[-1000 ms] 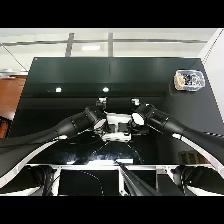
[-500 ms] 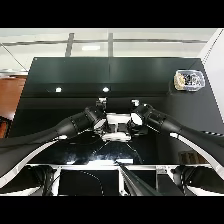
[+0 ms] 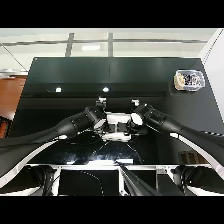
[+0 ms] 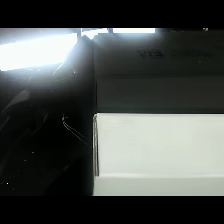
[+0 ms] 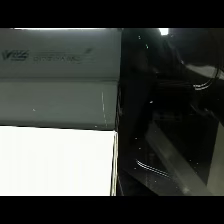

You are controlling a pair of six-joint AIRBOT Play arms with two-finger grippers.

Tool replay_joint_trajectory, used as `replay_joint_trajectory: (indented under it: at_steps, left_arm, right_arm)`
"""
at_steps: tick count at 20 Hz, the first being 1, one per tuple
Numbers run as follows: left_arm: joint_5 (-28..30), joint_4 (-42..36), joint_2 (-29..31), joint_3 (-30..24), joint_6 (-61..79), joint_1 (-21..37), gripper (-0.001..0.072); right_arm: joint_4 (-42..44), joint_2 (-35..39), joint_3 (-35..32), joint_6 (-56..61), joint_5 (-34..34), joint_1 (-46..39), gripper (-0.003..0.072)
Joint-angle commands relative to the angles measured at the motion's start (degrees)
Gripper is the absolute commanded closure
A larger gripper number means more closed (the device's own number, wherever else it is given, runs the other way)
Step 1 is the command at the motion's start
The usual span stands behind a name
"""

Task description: Fold the box and place the chain.

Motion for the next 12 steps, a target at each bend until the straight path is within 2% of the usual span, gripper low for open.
replay_joint_trajectory:
  at_steps: [1, 6, 7, 12]
  left_arm:
    - [-0.02, -0.02, -0.04, -0.02, 0.09, 0.04, 0.0678]
    - [-0.02, -0.02, -0.04, -0.02, 0.09, 0.04, 0.0678]
    - [-0.02, -0.02, -0.04, -0.02, 0.09, 0.04, 0.0678]
    - [-0.02, 0.00, -0.04, -0.02, 0.11, 0.04, 0.0678]
  right_arm:
    - [0.46, -0.02, 0.02, 0.02, -0.70, 0.04, 0.0478]
    - [-0.04, -0.02, 0.02, 0.02, 0.70, 0.04, 0.0491]
    - [-0.09, -0.02, 0.02, 0.00, 0.87, 0.02, 0.0629]
    - [-0.17, 0.02, 0.02, -0.04, 0.70, 0.02, 0.0632]
